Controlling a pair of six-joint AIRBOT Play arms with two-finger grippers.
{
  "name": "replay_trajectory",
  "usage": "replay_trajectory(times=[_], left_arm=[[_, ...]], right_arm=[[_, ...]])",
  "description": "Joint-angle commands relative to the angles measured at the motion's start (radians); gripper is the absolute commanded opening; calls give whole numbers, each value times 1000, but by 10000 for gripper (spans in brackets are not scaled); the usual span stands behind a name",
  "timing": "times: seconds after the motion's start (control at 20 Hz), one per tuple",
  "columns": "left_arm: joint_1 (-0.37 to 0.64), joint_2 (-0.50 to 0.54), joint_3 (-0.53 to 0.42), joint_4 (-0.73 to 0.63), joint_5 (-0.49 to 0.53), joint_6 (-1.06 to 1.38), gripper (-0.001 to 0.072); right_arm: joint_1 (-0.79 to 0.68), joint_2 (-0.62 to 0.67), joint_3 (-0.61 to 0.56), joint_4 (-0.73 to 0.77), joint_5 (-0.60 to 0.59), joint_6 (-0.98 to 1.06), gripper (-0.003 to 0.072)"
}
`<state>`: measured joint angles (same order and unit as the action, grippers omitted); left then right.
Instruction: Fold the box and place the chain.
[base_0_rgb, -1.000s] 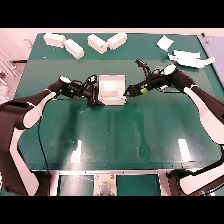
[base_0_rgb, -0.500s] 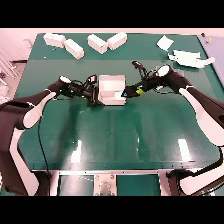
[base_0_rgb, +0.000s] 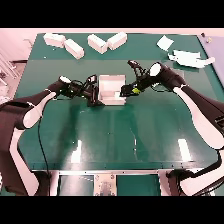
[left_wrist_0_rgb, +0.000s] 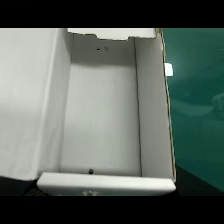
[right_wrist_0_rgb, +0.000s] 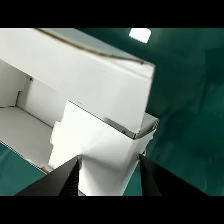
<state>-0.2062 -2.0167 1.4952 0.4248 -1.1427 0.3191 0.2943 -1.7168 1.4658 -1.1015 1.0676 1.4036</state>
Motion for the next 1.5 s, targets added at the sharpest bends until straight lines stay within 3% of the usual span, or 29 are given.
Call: replay_trajectory(times=[0.0,0.5,0.7,0.85,1.45], left_arm=[[0,0,0,0,0,0,627],[0,0,0,0,1,0,627],[0,0,0,0,0,0,627],[0,0,0,0,0,0,627],[0,0,0,0,2,0,627]], right_arm=[[29,0,14,-74,3,116,441],[64,-75,88,-176,9,264,408],[112,-125,182,-310,129,351,408],[137,-152,220,-324,154,373,386],[146,-181,265,-446,290,430,365]])
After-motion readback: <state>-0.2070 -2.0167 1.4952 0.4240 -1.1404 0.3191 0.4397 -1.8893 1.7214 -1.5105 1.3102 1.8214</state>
